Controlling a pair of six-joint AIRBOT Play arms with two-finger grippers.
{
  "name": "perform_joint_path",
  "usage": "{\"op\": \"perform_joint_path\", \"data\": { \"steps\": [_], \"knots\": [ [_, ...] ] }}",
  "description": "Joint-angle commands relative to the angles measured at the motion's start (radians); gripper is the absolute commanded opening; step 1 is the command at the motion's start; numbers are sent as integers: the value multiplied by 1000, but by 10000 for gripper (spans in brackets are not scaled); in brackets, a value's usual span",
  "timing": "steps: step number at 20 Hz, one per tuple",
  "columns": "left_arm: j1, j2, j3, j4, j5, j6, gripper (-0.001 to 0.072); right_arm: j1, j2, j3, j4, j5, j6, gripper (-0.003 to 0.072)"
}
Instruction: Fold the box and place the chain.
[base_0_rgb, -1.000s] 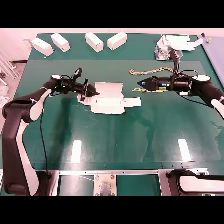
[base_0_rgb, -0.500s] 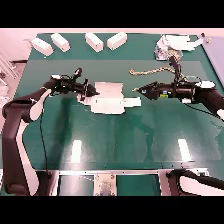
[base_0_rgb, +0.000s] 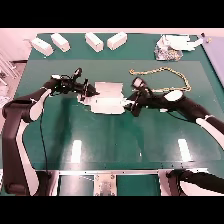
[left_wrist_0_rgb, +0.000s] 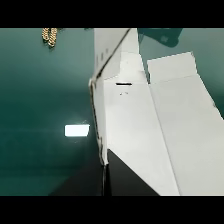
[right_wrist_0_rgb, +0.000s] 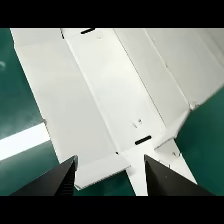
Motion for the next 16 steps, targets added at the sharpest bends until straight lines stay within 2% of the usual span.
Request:
{"op": "perform_joint_path", "data": {
  "steps": [1, 5, 7, 16],
  "knots": [
    [0, 0, 1, 0, 0, 0, 19, 112, -6, -12, -56, -163, -151, 519],
    [0, 0, 1, 0, 0, 0, 19, 162, -6, -19, -71, -160, -154, 535],
    [0, 0, 1, 0, 0, 0, 19, 168, -6, -29, -107, -160, -154, 574],
    [0, 0, 1, 0, 0, 0, 19, 170, -36, -68, -167, -207, -154, 574]
  ]
}}
